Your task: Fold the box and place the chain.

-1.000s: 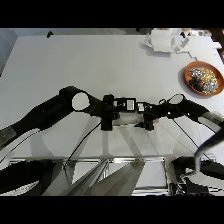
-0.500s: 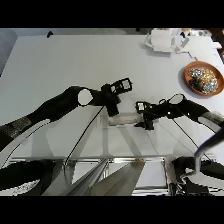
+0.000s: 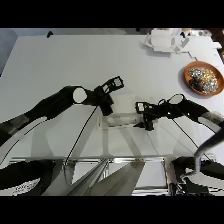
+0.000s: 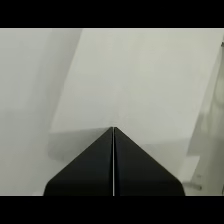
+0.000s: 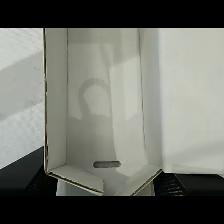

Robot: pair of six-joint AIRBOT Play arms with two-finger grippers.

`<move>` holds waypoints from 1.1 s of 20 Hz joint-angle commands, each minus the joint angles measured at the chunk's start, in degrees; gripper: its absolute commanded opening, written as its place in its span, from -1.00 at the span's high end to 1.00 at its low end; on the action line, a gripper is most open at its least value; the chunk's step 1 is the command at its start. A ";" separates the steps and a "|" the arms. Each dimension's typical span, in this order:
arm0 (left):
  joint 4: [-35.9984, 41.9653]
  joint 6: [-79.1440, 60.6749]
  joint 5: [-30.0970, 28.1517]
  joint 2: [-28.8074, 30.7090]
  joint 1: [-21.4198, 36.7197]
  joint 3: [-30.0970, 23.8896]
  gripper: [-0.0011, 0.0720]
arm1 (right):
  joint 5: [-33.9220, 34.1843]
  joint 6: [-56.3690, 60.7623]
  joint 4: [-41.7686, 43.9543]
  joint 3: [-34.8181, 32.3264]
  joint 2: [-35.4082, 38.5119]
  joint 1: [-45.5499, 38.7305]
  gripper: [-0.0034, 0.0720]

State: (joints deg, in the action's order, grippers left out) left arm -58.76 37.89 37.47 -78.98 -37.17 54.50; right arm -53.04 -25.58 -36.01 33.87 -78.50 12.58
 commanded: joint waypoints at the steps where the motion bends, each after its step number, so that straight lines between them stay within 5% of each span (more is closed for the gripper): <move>1: -5.64 -0.57 8.61 5.88 2.75 -0.09 0.95 | 0.04 0.04 0.02 0.04 0.04 -0.02 0.08; 6: -3.69 -9.77 25.59 8.63 3.74 -1.20 0.96 | 0.07 0.04 0.00 0.04 0.04 -0.02 0.08; 9: 1.49 -13.57 23.37 8.22 3.21 -4.76 0.96 | 0.04 0.04 0.02 0.04 0.04 -0.02 0.08; 17: 0.50 -17.11 21.94 7.26 2.60 -10.45 0.84 | 0.04 0.04 0.02 0.04 0.04 -0.04 0.08; 21: -0.46 -17.75 17.38 7.26 1.14 -10.45 0.33 | 0.04 0.04 0.02 0.04 0.04 -0.02 0.08; 22: -0.46 -19.08 15.72 7.26 0.57 -10.45 0.33 | 0.04 0.04 0.02 0.04 0.04 -0.02 0.08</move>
State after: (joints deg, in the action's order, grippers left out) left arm -58.81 20.93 56.97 -71.68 -35.55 44.36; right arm -52.97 -25.56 -36.03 33.87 -78.50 12.58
